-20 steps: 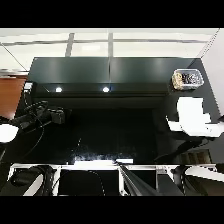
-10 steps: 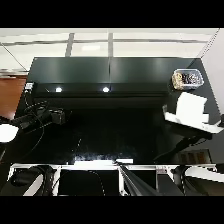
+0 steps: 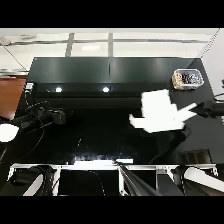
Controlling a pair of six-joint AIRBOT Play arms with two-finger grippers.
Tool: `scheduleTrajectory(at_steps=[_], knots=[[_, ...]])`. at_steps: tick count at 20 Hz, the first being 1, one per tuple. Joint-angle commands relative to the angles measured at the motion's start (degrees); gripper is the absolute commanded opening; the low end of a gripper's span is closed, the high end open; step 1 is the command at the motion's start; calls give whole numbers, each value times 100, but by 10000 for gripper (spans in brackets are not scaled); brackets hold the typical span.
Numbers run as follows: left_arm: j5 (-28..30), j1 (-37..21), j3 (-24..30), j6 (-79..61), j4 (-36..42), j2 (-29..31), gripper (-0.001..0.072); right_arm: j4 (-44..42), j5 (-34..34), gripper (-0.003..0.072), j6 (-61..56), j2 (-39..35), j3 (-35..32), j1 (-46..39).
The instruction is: Fold the box and place the chain.
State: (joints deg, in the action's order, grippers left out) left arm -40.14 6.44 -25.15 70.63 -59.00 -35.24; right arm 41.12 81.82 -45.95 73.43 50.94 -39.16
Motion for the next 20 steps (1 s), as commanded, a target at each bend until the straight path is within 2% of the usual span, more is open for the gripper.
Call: scheduleTrajectory(at_steps=[1, 6, 10, 11, 13, 16, 18, 20], knots=[[-232, 2, 2, 179, 262, -142, 705, -2100, -411, 13, 787, -837, -1104, 841], [-341, 173, 0, 153, 1213, -461, 705, -2472, -2328, 12, 804, -2129, -2771, 2662], [-402, 439, -136, -372, 1609, -1241, 706, -2828, -3340, 13, 804, -2275, -3401, 3941], [-509, 422, -236, -254, 1637, -1506, 705, -2800, -3432, 13, 804, -2273, -3425, 4197], [-1075, 407, -503, -227, 2044, -2214, 705, -2811, -3497, 12, 804, -2273, -3427, 4524], [-1950, 407, -960, -1438, 3215, -3410, 705, -2806, -3512, 13, 796, -2273, -3427, 4732], [-2011, 422, -1189, -1799, 3639, -3971, 705, -2806, -3512, 12, 750, -2273, -3427, 4747], [-2094, 431, -1370, -1797, 3611, -4369, 705, -2806, -3515, 12, 741, -2273, -3427, 4747]])
